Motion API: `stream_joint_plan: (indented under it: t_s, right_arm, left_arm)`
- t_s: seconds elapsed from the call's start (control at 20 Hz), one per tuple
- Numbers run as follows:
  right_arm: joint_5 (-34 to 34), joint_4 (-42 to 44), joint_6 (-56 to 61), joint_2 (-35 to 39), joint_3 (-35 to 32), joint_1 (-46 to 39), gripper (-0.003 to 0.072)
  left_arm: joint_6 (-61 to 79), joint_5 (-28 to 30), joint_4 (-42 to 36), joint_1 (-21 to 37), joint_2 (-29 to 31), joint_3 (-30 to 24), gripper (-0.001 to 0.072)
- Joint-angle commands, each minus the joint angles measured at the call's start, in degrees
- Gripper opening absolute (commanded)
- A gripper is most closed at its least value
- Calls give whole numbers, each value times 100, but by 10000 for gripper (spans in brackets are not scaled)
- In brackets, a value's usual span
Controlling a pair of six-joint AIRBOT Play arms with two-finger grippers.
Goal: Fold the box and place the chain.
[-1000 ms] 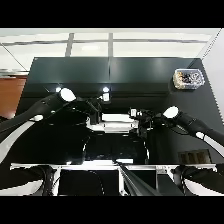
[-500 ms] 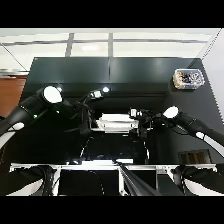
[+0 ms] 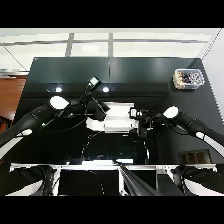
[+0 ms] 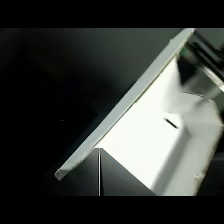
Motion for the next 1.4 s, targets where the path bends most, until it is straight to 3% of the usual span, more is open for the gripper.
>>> stream_joint_plan:
  t_s: [0.0, 0.2, 0.45, 0.55, 0.65, 0.8, 0.9, 1.05, 1.1, 1.15, 1.35]
  right_arm:
    - [0, 0, 0, -4, -2, 4, 169]
    - [0, 0, 0, -4, -2, 4, 170]
    - [-2, 0, 0, -4, -2, 4, 169]
    - [-2, 0, 0, -4, -2, 4, 170]
    - [-2, 0, 0, -4, -2, 4, 170]
    - [-2, 0, 0, -2, -2, 4, 169]
    - [-2, 0, 0, -4, -2, 4, 169]
    - [-2, 0, 0, -4, -2, 4, 169]
    - [-2, 0, 0, -4, -2, 4, 169]
    - [-2, 0, 0, -4, -2, 4, 170]
    - [-2, 0, 0, -4, -2, 4, 170]
  left_arm:
    - [258, 431, 310, -17, -367, 76, 27]
    - [258, -605, 667, -15, -1043, 417, 28]
    - [227, -1054, 1093, 17, -1364, 881, 28]
    - [-2, -1917, 1399, 195, -1351, 1259, 26]
    - [-590, -2566, 1873, 415, -1182, 1567, 24]
    - [-1307, -2756, 2636, 726, -459, 1600, 24]
    - [-1193, -2612, 2472, 911, 103, 1300, 25]
    - [205, -2452, 1611, 1084, 531, 520, 31]
    - [555, -2437, 1731, 1047, 520, 323, 200]
    - [907, -2194, 1834, 981, 520, 90, 685]
    - [2459, -1088, 2022, 660, 518, -498, 712]
